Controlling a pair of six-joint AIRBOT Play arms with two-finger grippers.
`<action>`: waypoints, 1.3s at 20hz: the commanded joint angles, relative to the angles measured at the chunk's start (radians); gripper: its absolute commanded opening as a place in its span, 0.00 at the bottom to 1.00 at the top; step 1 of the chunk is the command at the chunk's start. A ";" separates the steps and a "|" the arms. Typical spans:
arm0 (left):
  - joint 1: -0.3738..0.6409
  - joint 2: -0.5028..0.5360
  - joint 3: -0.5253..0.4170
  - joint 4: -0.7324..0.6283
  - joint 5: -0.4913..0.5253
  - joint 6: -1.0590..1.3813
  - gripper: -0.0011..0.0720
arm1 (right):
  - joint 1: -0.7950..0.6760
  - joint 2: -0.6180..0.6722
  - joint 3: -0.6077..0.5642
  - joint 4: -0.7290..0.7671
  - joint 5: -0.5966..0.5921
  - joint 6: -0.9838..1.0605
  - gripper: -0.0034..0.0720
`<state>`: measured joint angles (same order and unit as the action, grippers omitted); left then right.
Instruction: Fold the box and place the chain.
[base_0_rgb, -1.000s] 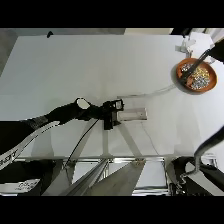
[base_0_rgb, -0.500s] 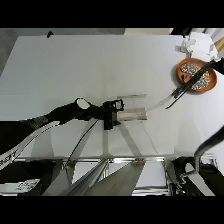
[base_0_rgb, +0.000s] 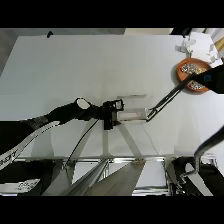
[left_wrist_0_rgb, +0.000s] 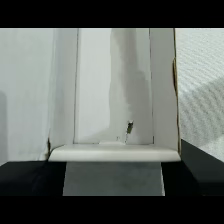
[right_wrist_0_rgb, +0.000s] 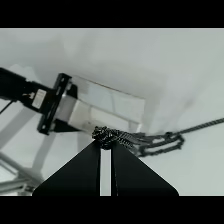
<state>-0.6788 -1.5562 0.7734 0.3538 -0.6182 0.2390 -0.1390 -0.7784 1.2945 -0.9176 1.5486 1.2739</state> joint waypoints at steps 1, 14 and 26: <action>0.000 0.000 0.000 0.000 0.000 0.000 0.36 | 0.001 0.008 -0.116 0.130 -0.031 -0.046 0.07; 0.000 0.000 0.000 0.000 0.000 0.000 0.36 | 0.482 -0.014 -0.400 -0.216 -0.382 0.012 0.07; 0.000 0.000 0.000 0.000 0.000 0.000 0.36 | 0.632 -0.295 -0.498 -0.211 -0.575 0.008 0.07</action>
<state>-0.6788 -1.5562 0.7734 0.3538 -0.6178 0.2394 0.4603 -0.9932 0.8036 -1.1229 0.9974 1.2835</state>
